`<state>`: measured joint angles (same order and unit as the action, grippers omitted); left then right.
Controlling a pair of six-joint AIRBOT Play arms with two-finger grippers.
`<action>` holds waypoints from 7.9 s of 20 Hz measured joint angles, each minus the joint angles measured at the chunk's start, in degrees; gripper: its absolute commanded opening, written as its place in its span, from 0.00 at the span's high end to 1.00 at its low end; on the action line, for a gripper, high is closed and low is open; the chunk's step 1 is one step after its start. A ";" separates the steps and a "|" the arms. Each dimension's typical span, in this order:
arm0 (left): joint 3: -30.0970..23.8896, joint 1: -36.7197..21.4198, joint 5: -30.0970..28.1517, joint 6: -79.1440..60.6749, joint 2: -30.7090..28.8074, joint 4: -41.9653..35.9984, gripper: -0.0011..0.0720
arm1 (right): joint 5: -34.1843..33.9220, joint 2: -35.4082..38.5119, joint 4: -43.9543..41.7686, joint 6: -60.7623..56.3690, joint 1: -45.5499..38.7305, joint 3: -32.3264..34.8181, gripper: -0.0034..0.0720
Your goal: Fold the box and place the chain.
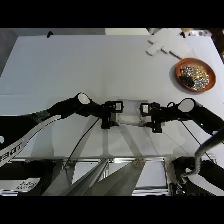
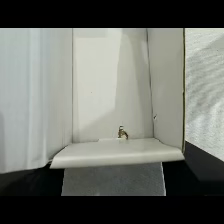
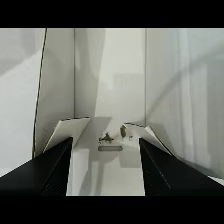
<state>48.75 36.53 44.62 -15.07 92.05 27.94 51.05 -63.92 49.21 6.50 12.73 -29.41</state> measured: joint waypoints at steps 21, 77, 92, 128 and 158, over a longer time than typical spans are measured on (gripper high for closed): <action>0.00 0.00 -0.02 0.11 0.02 -0.13 0.64 | 0.59 14.43 23.45 -74.49 -4.13 0.09 0.93; -0.02 0.00 0.00 0.07 0.00 -0.09 0.64 | 4.74 3.30 5.99 -84.61 -1.22 -2.69 0.40; 0.00 0.00 0.00 0.07 0.00 -0.09 0.64 | 8.13 -8.39 27.41 -113.77 17.79 -15.91 0.48; -0.02 0.00 0.13 0.09 0.00 -0.11 0.64 | 5.66 -13.77 39.01 -128.08 22.16 -16.94 0.70; 0.00 0.00 0.37 0.07 -0.04 -0.11 0.64 | 12.87 -21.94 40.41 -95.10 -22.38 -52.17 0.52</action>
<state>48.75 36.53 44.99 -15.00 92.01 27.83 63.92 -85.86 89.62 -88.60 -9.65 -81.58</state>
